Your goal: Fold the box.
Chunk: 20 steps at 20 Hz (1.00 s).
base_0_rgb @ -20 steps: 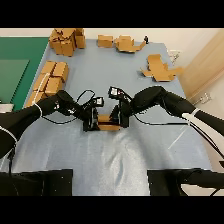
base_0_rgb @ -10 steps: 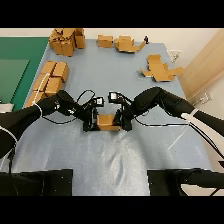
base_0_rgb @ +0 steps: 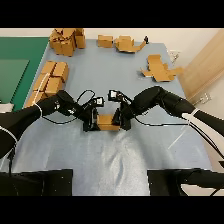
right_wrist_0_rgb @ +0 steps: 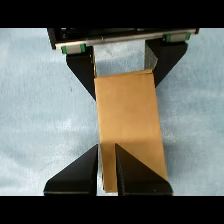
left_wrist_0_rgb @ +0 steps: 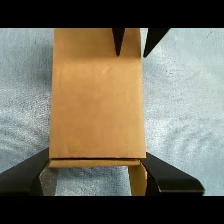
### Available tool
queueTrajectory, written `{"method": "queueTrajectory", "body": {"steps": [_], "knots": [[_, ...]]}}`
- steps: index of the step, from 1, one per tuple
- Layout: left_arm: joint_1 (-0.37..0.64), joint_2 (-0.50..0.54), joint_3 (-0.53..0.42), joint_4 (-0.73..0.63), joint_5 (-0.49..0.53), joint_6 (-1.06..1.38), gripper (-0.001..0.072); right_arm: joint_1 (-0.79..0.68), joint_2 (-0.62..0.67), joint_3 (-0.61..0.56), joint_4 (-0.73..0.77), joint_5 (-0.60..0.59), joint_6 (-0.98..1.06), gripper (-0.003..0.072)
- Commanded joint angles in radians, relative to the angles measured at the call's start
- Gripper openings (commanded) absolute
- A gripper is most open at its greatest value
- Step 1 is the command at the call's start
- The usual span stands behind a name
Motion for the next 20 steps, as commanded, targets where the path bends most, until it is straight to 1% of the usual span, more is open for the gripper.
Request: {"method": "queueTrajectory", "body": {"steps": [1,4,6,7,8,10,12,13,16,18,20], "knots": [[0.000,0.000,0.000,0.001,0.000,0.001,0.0347,-0.004,0.026,0.008,0.013,0.035,0.050,0.0165],[0.000,0.000,0.000,0.001,0.001,0.001,0.0347,-0.005,0.078,0.008,-0.031,0.050,0.116,0.0165],[0.000,0.000,0.000,0.001,0.002,0.001,0.0347,-0.004,0.084,0.007,-0.061,0.034,0.145,0.0161],[0.000,0.000,0.000,0.001,0.002,0.001,0.0347,-0.003,0.079,0.006,-0.062,0.021,0.144,0.0135],[0.000,0.000,0.000,0.000,0.002,0.001,0.0347,0.000,0.071,0.006,-0.062,0.010,0.144,0.0079],[0.000,0.000,0.000,0.000,0.002,0.001,0.0347,0.000,0.055,0.006,-0.064,0.001,0.144,0.0079],[0.000,0.000,0.000,0.001,0.001,0.001,0.0347,0.000,0.046,0.006,-0.059,0.003,0.144,0.0087],[0.000,0.000,0.000,0.001,0.001,0.001,0.0347,0.000,0.046,0.006,-0.058,0.003,0.143,0.0106],[0.000,0.000,0.000,0.001,0.002,0.001,0.0347,0.000,0.046,0.006,-0.050,-0.010,0.143,0.0106],[0.000,0.000,0.000,0.001,0.002,0.001,0.0347,0.000,0.046,0.006,-0.051,-0.008,0.134,0.0173],[0.000,0.000,0.000,0.001,0.003,0.001,0.0347,0.000,0.046,0.006,-0.064,0.000,0.125,0.0172]]}}
